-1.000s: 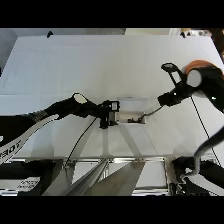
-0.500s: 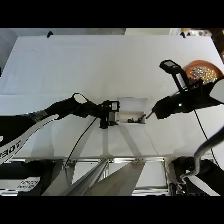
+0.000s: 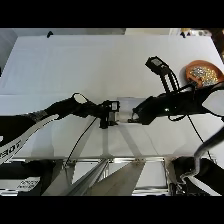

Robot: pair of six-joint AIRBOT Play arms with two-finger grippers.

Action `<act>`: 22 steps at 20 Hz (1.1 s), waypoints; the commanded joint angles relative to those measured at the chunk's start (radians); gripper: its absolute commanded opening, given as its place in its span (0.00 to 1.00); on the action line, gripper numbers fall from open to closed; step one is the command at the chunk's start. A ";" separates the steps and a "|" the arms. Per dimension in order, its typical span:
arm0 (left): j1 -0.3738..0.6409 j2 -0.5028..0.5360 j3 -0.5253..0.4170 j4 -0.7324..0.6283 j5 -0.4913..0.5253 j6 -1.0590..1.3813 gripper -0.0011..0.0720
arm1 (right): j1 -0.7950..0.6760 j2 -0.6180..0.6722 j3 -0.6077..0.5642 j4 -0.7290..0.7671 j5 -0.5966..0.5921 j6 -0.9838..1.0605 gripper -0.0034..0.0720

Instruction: Fold the box and place the chain.

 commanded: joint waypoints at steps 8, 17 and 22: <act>0.000 0.001 0.000 0.000 0.000 0.000 0.30 | 0.014 -0.036 -0.285 -0.010 -0.304 0.036 0.07; 0.000 0.001 0.000 0.000 0.000 0.000 0.30 | 0.003 -0.102 -0.229 -0.009 -0.215 -0.028 0.49; 0.000 0.001 0.000 0.000 0.000 0.000 0.30 | -0.192 -0.076 -0.006 -0.186 -0.035 -0.046 0.28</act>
